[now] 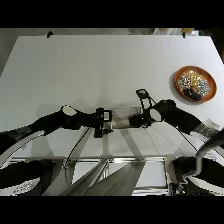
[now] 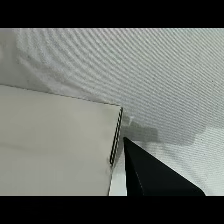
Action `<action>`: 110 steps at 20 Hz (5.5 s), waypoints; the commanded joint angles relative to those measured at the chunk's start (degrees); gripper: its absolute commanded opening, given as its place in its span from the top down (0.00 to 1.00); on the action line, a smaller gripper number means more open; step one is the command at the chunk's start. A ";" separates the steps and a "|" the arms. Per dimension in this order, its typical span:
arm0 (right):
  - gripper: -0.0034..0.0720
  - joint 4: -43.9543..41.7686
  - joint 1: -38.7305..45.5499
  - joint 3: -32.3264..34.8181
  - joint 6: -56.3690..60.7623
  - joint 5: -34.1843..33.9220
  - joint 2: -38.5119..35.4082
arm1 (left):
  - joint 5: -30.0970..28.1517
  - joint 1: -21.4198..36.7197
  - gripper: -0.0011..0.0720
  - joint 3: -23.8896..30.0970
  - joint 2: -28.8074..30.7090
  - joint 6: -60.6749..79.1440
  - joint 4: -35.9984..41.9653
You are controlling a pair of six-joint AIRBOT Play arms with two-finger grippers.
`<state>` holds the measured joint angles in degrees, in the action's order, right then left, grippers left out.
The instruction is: Fold the box and place the chain.
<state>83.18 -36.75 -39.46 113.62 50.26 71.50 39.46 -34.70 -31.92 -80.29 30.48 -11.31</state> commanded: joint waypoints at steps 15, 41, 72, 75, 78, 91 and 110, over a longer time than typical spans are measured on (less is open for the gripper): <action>0.57 5.33 26.99 -25.86 -27.76 19.08 -11.43 | 0.20 -0.02 0.79 0.00 0.02 -0.07 0.13; 0.72 4.59 59.01 -29.57 -37.13 14.45 18.14 | 0.20 -0.02 0.79 0.00 0.02 -0.07 0.13; 0.93 -20.72 24.52 -29.49 -36.50 33.66 -33.09 | 0.17 -0.02 0.79 0.00 0.02 -0.07 0.13; 0.93 -20.65 16.00 -29.42 -35.36 33.09 -32.96 | 0.20 -0.02 0.79 0.00 0.02 -0.07 0.13; 0.93 -20.20 9.07 -29.05 -34.34 30.75 -32.37 | 0.20 -0.02 0.79 0.00 0.02 -0.07 0.13; 0.93 -20.70 1.70 -12.07 -37.90 14.73 -18.78 | 0.20 -0.02 0.79 0.00 0.02 -0.07 0.13; 0.89 -8.98 20.20 -12.33 -39.80 26.82 -19.76 | 0.20 -0.02 0.79 0.00 0.02 -0.07 0.13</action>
<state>69.45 -23.46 -51.53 73.49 73.12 53.47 39.66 -34.70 -31.92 -80.29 30.39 -11.16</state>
